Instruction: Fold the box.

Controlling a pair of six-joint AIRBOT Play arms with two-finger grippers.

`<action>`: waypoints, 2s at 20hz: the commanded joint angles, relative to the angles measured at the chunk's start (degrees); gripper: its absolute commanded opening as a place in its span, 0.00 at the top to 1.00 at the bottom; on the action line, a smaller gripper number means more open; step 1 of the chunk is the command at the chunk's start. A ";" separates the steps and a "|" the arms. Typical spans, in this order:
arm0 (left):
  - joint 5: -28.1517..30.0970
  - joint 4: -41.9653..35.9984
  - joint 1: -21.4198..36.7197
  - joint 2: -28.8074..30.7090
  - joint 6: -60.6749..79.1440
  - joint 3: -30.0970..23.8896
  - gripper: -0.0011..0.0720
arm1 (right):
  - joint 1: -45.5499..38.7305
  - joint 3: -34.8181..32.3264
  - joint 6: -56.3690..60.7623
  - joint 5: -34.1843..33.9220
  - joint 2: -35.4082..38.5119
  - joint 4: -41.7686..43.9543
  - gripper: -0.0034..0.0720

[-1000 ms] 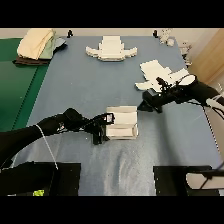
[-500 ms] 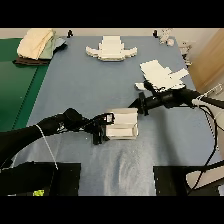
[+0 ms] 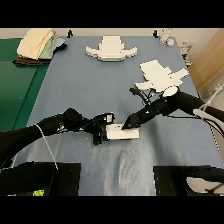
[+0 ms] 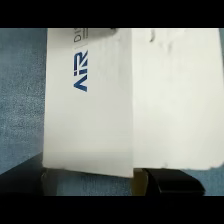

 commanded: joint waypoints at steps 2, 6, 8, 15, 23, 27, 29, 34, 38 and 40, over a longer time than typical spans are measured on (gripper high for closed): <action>0.00 0.00 -0.02 -0.02 0.00 0.07 0.36 | 7.37 -5.01 -5.49 -17.70 10.67 -6.99 0.95; 0.00 0.00 -0.02 -0.02 0.00 0.07 0.36 | 15.89 -10.75 -5.40 -33.35 18.80 -17.57 0.95; 0.00 0.00 -0.02 -0.02 0.02 0.07 0.36 | 18.88 -13.05 -5.38 -39.15 22.40 -22.12 0.95; 0.00 0.00 -0.02 -0.02 0.00 0.07 0.36 | 28.41 -17.62 -6.97 -42.84 26.14 -36.35 0.95; 0.02 0.00 -0.02 -0.02 0.00 0.07 0.36 | 30.58 -18.03 -17.07 -49.05 26.93 -40.06 0.37; 0.02 0.00 -0.02 -0.02 0.00 0.07 0.36 | 30.58 -17.99 -18.80 -48.70 26.99 -40.04 0.22; -0.02 0.00 -0.02 -0.02 0.00 0.07 0.36 | 30.58 -17.99 -18.95 -47.71 27.02 -39.21 0.22; 0.00 0.00 -0.02 -0.02 0.02 0.07 0.36 | 30.58 -18.01 -20.46 -46.23 27.10 -37.92 0.22; 0.00 0.00 -0.02 -0.02 0.00 0.07 0.36 | 30.58 -17.99 -23.06 -46.42 25.03 -37.94 0.22; 0.00 0.00 -0.02 -0.02 0.02 0.07 0.36 | 30.58 -17.99 -24.48 -47.12 23.61 -38.03 0.22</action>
